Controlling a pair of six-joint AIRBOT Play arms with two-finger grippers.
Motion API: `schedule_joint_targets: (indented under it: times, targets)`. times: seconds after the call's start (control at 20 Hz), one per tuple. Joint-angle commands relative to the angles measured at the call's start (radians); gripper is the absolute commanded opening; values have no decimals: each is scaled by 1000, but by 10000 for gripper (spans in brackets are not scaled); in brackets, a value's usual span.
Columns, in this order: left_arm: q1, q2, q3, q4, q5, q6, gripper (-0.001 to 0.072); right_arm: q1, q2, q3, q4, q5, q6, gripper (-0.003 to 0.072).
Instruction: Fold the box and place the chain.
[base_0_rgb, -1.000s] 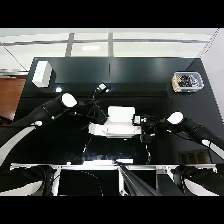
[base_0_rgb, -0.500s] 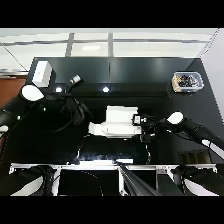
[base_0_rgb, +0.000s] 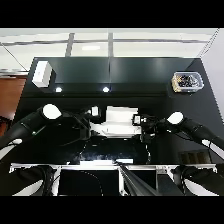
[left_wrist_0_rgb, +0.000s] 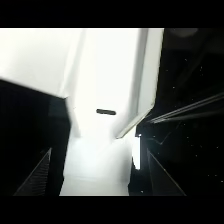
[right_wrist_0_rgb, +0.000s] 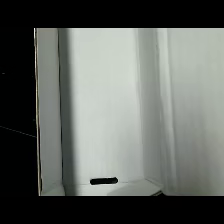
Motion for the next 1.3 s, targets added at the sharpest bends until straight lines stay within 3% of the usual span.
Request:
schedule_joint_targets:
  times: [0.0, 0.15, 0.2, 0.25, 0.3, 0.4, 0.75, 0.8, 0.85, 1.05, 1.25]
  targets:
    - [-68, -40, -7, 17, 95, 53, 711, 0, 0, 0, 0, 0, 0, 488]
    - [-78, -58, -7, 3, 103, 51, 683, 0, 0, 0, 0, 0, 0, 488]
    - [-79, -67, -6, -11, 102, 52, 624, 0, 0, 0, 0, 0, 0, 488]
    - [-83, -76, -6, -30, 104, 52, 501, 0, 0, 0, 0, 0, 0, 488]
    - [-90, -80, -6, -32, 116, 53, 433, 0, 0, 0, 0, 0, 0, 488]
    - [-109, -81, -6, -33, 154, 52, 348, 0, 0, 0, 0, 0, 0, 488]
    - [-128, -82, -6, -159, 167, 34, 322, 0, 0, 0, 0, 0, 0, 488]
    - [-128, -85, -6, -187, 160, 34, 246, 0, 0, 0, 0, 0, 0, 488]
    - [-129, -90, -6, -200, 152, 34, 232, 0, 0, 0, 0, 0, 0, 488]
    - [-130, -120, -5, -291, 158, 35, 231, 0, 0, 0, 0, 0, 0, 488]
    - [-129, -132, -5, -289, 154, 35, 228, 0, 0, 0, 0, 0, 0, 488]
